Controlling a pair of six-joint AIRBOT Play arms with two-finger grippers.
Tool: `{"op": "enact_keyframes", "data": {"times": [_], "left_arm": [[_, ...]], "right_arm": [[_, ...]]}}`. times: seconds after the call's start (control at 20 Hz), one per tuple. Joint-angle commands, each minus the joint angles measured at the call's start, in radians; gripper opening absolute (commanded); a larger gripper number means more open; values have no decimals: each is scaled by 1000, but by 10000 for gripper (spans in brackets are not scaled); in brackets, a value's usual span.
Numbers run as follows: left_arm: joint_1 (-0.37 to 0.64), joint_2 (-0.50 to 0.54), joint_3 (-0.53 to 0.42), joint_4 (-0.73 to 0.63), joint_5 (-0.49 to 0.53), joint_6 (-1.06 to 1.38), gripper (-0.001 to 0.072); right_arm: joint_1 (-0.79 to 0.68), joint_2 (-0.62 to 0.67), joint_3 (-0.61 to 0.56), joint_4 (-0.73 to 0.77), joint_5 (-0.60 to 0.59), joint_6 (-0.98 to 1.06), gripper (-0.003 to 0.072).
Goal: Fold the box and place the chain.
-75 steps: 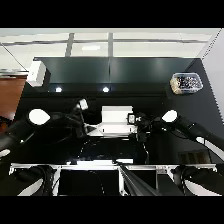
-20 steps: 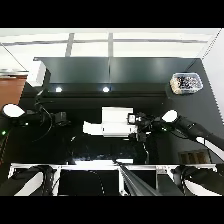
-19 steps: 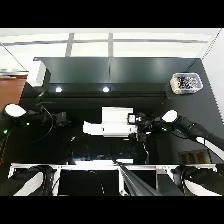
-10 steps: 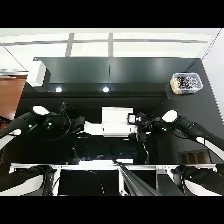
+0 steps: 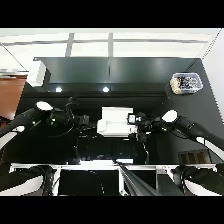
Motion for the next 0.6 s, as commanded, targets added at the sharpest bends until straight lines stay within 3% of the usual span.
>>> {"op": "enact_keyframes", "data": {"times": [0.0,0.4,0.55], "left_arm": [[10,3,41,-8,-69,34,503],[-132,3,69,0,-5,34,509],[-185,3,120,76,24,-99,509]], "right_arm": [[1,-1,0,0,0,0,77],[1,-1,0,0,0,1,77],[1,-1,0,0,0,0,77]]}}
